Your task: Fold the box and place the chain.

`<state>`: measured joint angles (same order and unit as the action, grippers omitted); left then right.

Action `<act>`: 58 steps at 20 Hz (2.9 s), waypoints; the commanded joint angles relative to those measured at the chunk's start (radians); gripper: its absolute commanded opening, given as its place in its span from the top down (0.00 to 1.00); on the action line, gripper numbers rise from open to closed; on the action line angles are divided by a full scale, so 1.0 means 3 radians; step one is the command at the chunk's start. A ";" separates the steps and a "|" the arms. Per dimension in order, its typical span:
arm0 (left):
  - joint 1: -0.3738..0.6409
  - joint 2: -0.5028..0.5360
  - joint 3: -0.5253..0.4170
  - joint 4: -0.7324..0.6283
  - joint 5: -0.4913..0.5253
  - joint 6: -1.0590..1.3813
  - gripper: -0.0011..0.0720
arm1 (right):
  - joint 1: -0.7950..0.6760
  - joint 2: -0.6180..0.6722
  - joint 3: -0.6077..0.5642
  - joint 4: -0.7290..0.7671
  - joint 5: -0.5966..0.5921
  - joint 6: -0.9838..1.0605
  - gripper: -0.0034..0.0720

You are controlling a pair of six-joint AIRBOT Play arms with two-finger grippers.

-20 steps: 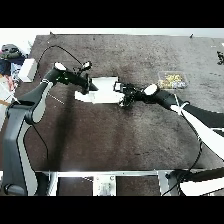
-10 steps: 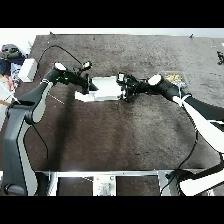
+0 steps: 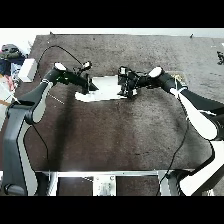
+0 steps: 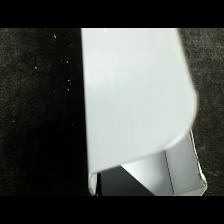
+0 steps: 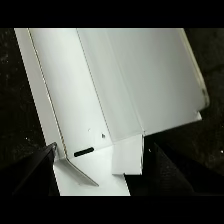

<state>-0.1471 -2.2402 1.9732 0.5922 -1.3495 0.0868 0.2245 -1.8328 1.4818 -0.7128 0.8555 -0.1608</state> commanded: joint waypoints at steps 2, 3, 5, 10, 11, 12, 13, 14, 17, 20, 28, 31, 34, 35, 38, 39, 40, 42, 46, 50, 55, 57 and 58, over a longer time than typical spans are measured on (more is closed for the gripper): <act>0.0001 0.0001 -0.0001 0.0001 -0.0001 0.0001 0.97 | -0.0018 -0.0299 0.0416 -0.0004 0.0430 0.0027 0.02; 0.0001 0.0001 -0.0001 0.0001 -0.0001 0.0001 0.97 | -0.0018 -0.0369 0.0514 -0.0003 0.0535 0.0028 0.02; 0.0001 0.0001 -0.0001 0.0000 0.0000 0.0001 0.97 | -0.0019 -0.0486 0.0671 -0.0006 0.0668 0.0098 0.02; 0.0001 0.0001 -0.0001 -0.0004 0.0000 0.0001 0.97 | -0.0018 -0.0654 0.0749 0.0008 0.0938 0.0100 0.02; 0.0001 0.0001 -0.0001 -0.0004 -0.0001 0.0001 0.97 | -0.0018 -0.0688 0.0749 0.0013 0.0947 0.0100 0.02; 0.0001 0.0001 -0.0001 -0.0004 -0.0001 0.0001 0.97 | -0.0018 -0.0717 0.0749 0.0045 0.0945 0.0099 0.02; 0.0001 0.0001 -0.0001 -0.0004 -0.0001 0.0001 0.97 | -0.0018 -0.0743 0.0749 0.0093 0.0946 0.0098 0.02; 0.0001 0.0001 -0.0001 -0.0004 -0.0001 0.0001 0.97 | -0.0018 -0.0764 0.0750 0.0122 0.0946 0.0097 0.02; 0.0001 0.0001 -0.0001 -0.0004 -0.0001 0.0001 0.97 | -0.0018 -0.0811 0.0753 0.0134 0.0942 0.0086 0.02; 0.0001 0.0001 -0.0001 -0.0004 -0.0001 0.0001 0.97 | -0.0018 -0.0832 0.0753 0.0174 0.0941 0.0072 0.02; 0.0001 0.0001 -0.0001 -0.0004 0.0000 0.0001 0.97 | -0.0034 -0.0858 0.0754 0.0245 0.0933 -0.0014 0.08; 0.0001 0.0001 -0.0001 -0.0004 -0.0001 0.0001 0.97 | -0.0065 -0.0858 0.0754 0.0247 0.0888 -0.0015 0.08; 0.0001 0.0001 -0.0001 -0.0004 0.0000 0.0001 0.97 | -0.0084 -0.0858 0.0753 0.0245 0.0889 -0.0017 0.14; 0.0001 0.0001 -0.0001 -0.0004 -0.0001 0.0001 0.97 | -0.0084 -0.0858 0.0754 0.0245 0.0890 -0.0017 0.15; 0.0001 0.0001 -0.0001 -0.0004 -0.0001 0.0001 0.97 | -0.0083 -0.0858 0.0753 0.0245 0.0888 -0.0042 0.14; 0.0001 0.0001 -0.0001 -0.0004 0.0000 0.0001 0.97 | -0.0084 -0.0858 0.0753 0.0243 0.0888 -0.0060 0.14; 0.0001 0.0001 -0.0001 -0.0004 -0.0001 0.0001 0.97 | -0.0083 -0.0858 0.0753 0.0244 0.0884 -0.0067 0.15; 0.0001 0.0001 -0.0001 -0.0004 0.0000 0.0001 0.97 | -0.0083 -0.0860 0.0752 0.0242 0.0875 -0.0078 0.15; 0.0001 0.0001 -0.0001 -0.0004 0.0000 0.0001 0.97 | -0.0080 -0.0860 0.0749 0.0239 0.0851 -0.0079 0.14; 0.0001 0.0001 -0.0001 -0.0004 -0.0001 0.0001 0.97 | -0.0080 -0.0860 0.0749 0.0242 0.0814 -0.0100 0.15; 0.0001 0.0001 -0.0001 -0.0004 -0.0001 0.0001 0.97 | -0.0080 -0.0924 0.0749 0.0244 0.0818 -0.0100 0.17; 0.0001 0.0001 -0.0001 -0.0004 -0.0001 0.0001 0.97 | -0.0080 -0.0930 0.0750 0.0317 0.0809 -0.0103 0.18; 0.0001 0.0001 -0.0001 -0.0004 -0.0001 0.0001 0.97 | -0.0080 -0.0930 0.0750 0.0346 0.0810 -0.0123 0.31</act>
<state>-0.1474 -2.2406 1.9728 0.5907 -1.3495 0.0872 0.1993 -2.1063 1.7069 -0.6296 1.1027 -0.1921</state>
